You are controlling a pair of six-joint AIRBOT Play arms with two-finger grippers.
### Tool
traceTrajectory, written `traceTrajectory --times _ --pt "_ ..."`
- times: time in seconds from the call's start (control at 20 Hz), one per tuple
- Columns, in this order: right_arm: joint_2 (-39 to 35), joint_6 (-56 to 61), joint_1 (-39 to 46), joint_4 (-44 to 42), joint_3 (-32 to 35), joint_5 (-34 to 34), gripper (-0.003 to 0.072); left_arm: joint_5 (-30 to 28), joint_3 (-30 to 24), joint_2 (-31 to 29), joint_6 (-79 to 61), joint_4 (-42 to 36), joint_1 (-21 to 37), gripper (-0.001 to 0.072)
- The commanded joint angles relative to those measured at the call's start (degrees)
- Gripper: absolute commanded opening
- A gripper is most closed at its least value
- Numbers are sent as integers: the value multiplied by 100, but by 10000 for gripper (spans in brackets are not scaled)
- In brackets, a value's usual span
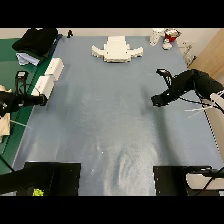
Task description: Fold the box.
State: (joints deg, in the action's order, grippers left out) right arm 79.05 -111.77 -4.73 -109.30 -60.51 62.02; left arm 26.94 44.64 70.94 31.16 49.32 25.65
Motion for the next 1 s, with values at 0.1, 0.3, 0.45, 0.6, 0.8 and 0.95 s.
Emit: traceTrajectory --times 0.1,0.3,0.45,0.6,0.8,0.95 --pt "4 0 0 -2 -4 -2 4 -70 1585 1519 -2 -138 -286 451" --pt "4 0 0 -2 -4 -2 4 118 2448 2271 111 -153 -557 451" --pt "4 0 0 -2 -4 -2 3 122 2828 2627 199 -153 -601 451" --pt "4 0 0 -2 -4 -2 4 116 2839 2664 190 -122 -581 451" --pt "4 0 0 0 -4 -2 3 155 2837 2699 188 -129 -522 451" --pt "4 0 0 0 -4 -2 3 210 2815 2767 188 -129 -522 451"
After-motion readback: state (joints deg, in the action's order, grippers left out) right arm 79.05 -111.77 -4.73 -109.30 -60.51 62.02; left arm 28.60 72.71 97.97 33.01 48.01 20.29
